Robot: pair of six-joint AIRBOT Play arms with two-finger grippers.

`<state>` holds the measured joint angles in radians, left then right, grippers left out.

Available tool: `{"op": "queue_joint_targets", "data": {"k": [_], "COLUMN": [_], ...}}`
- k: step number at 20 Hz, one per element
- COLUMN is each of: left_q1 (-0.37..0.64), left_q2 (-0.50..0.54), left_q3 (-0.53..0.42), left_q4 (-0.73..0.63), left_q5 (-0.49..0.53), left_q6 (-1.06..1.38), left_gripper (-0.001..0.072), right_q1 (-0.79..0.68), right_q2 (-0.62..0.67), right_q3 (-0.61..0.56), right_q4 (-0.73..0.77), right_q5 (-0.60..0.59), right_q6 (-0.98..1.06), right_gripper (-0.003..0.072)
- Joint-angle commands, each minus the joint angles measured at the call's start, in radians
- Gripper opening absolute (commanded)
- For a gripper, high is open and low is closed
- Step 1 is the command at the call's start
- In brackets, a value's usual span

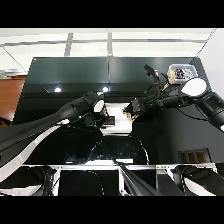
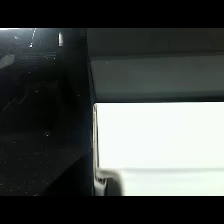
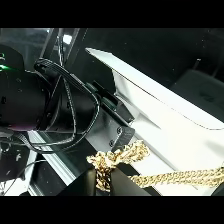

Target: Fold the box and place the chain.

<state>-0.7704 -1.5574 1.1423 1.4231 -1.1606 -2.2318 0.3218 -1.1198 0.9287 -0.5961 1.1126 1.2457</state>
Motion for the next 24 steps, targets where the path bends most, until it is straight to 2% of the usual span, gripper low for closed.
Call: {"op": "queue_joint_targets", "data": {"k": [1, 4, 7, 10, 13, 14, 15, 19, 24], "left_q1": [0.0, 0.0, 0.0, 0.0, 0.0, 0.0, 0.0, 0.0, 0.0], "left_q2": [0.0, 0.0, 0.0, 0.0, 0.0, 0.0, 0.0, 0.0, 0.0], "left_q3": [0.001, 0.001, 0.001, 0.001, 0.001, 0.001, 0.001, 0.001, 0.001], "left_q4": [0.0, 0.0, 0.0, 0.0, 0.0, 0.0, 0.0, 0.0, 0.0], "left_q5": [0.0, 0.0, 0.0, 0.0, 0.0, 0.0, 0.0, 0.0, -0.004], "left_q6": [0.0, 0.0, 0.0, 0.0, 0.0, 0.0, 0.0, 0.0, 0.0], "left_gripper": [0.0029, 0.0029, 0.0029, 0.0029, 0.0029, 0.0029, 0.0029, 0.0029, 0.0029], "right_q1": [0.0, -0.044, -0.153, -0.262, -0.339, -0.357, -0.373, -0.424, -0.447], "right_q2": [-0.001, -0.001, -0.001, -0.001, -0.019, -0.044, -0.079, -0.243, -0.457], "right_q3": [-0.001, -0.001, -0.001, -0.008, -0.055, -0.059, -0.058, -0.032, 0.188], "right_q4": [-0.005, -0.008, -0.067, -0.333, -0.633, -0.674, -0.676, -0.605, -0.603], "right_q5": [0.001, 0.0, -0.029, -0.187, -0.402, -0.438, -0.469, -0.598, -0.551], "right_q6": [0.0, 0.0, 0.0, 0.058, 0.33, 0.381, 0.385, 0.487, 0.508], "right_gripper": [0.0325, 0.0322, 0.0322, 0.0321, 0.033, 0.0545, 0.0655, 0.0653, 0.0652]}}
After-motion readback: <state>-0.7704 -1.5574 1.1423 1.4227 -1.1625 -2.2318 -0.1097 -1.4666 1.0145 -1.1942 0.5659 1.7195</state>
